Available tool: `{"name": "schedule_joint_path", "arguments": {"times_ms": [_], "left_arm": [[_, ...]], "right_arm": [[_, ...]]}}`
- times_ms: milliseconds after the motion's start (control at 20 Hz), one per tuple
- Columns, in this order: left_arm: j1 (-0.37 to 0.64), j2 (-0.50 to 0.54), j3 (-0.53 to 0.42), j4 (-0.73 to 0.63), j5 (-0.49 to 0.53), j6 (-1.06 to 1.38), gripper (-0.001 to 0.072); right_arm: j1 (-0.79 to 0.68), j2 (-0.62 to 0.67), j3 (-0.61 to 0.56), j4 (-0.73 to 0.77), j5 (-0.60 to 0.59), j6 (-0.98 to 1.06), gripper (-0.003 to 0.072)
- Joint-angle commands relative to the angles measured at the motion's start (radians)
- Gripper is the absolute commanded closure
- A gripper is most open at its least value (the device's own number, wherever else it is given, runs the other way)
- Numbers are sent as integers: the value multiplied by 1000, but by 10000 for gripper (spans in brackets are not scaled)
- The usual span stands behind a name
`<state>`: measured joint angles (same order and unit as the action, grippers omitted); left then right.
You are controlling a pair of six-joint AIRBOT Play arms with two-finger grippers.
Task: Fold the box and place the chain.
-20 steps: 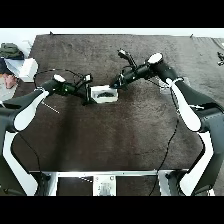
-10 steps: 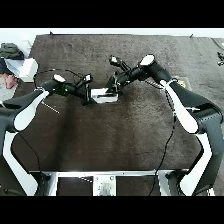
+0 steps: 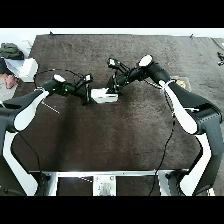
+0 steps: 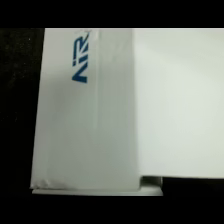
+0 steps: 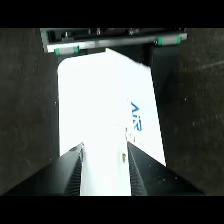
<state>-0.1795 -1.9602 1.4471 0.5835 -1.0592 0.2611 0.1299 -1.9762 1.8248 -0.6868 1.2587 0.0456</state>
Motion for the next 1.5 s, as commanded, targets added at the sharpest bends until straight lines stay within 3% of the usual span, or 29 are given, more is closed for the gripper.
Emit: {"name": "schedule_joint_path", "arguments": {"times_ms": [0,300,650,1000,1050,1450], "left_arm": [[0,0,0,0,0,0,247],[0,0,0,0,0,0,247],[0,0,0,0,0,0,247],[0,0,0,0,0,0,247],[0,0,0,0,0,0,247],[0,0,0,0,0,0,247]], "right_arm": [[3,0,0,-29,-43,-1,354],[16,0,0,-36,-105,-5,355],[-3,38,0,37,45,0,355],[-3,4,-42,59,-30,-58,348],[-3,5,-42,58,-19,-68,282],[-2,6,-54,63,-15,-107,283]]}}
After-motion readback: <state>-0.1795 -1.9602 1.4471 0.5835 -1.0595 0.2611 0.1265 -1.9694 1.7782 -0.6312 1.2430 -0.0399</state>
